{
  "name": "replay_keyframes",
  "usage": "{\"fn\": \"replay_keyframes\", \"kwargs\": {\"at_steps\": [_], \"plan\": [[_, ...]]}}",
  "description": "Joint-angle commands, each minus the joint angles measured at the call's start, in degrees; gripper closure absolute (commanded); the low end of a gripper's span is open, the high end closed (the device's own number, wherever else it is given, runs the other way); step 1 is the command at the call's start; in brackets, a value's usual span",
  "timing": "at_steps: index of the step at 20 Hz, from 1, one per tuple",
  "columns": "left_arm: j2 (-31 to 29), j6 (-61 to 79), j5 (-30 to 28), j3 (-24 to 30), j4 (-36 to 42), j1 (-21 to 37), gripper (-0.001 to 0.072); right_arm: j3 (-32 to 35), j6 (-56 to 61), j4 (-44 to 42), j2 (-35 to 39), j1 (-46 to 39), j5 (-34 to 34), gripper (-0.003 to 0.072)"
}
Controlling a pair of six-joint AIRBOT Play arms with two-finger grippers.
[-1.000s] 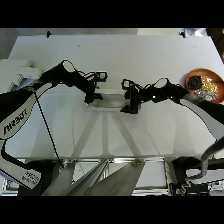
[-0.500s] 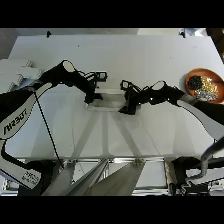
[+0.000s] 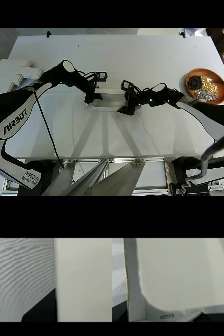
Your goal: Fold the box and place the chain.
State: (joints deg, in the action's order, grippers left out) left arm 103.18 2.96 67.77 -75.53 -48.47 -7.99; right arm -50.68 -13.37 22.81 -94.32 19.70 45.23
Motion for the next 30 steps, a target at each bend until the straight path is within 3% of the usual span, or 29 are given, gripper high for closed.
{"fn": "replay_keyframes", "kwargs": {"at_steps": [1,7,8,10,11,30], "plan": [[0.0,0.0,0.0,0.0,0.0,0.0,0.0692,0.0,0.0,0.5,0.0,0.0,-0.4,-0.0005],[0.0,0.0,0.0,0.0,0.0,0.0,0.0692,0.0,0.0,0.5,0.0,0.0,-0.2,-0.0002],[0.0,0.0,0.0,0.0,0.0,0.0,0.0692,0.0,-0.1,0.5,0.0,0.0,-0.5,0.004],[0.0,0.0,0.0,0.0,0.0,0.0,0.0692,0.0,0.0,0.9,0.0,0.0,-1.1,0.0306],[0.0,0.0,0.0,0.0,0.0,0.0,0.0692,0.0,0.0,0.9,0.0,0.0,-1.1,0.0351],[0.0,0.0,0.0,0.0,0.0,0.0,0.0692,0.0,-0.1,0.9,0.0,0.0,-1.1,0.0349]]}}
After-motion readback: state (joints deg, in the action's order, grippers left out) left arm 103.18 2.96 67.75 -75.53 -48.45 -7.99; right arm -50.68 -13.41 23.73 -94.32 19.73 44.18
